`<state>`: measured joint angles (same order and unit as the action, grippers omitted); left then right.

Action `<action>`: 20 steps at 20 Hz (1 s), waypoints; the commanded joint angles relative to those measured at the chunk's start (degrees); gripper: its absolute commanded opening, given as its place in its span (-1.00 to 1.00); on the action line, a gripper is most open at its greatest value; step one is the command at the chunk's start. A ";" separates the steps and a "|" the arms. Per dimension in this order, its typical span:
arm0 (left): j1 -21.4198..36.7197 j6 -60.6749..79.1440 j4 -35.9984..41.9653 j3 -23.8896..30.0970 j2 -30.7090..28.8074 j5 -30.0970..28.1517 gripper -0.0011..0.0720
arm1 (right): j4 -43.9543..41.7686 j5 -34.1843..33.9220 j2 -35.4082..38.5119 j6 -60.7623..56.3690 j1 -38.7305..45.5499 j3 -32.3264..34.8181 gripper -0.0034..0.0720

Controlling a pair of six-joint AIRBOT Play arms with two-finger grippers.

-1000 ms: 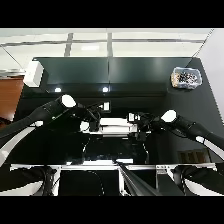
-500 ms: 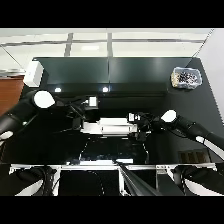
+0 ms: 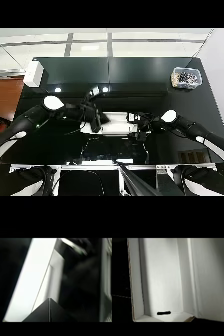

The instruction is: Fold the box and place the chain.

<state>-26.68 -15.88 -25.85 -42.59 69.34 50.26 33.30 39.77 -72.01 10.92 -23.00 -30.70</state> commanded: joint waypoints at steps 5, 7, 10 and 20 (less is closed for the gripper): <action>0.20 2.67 0.48 0.50 7.10 -16.46 -0.90 | 0.00 0.02 0.00 0.00 -0.02 0.00 -0.27; 0.20 -2.25 -3.15 0.50 9.62 -12.20 -0.90 | 0.00 0.00 0.00 0.00 -0.02 0.00 -0.27; 0.17 -2.78 -3.08 0.50 12.11 -9.60 -0.90 | 0.00 0.00 0.00 0.00 -0.02 0.00 -0.27; 10.29 -6.99 -13.18 0.90 -9.03 0.79 -0.90 | -0.02 0.00 0.02 0.00 -0.02 0.00 -0.27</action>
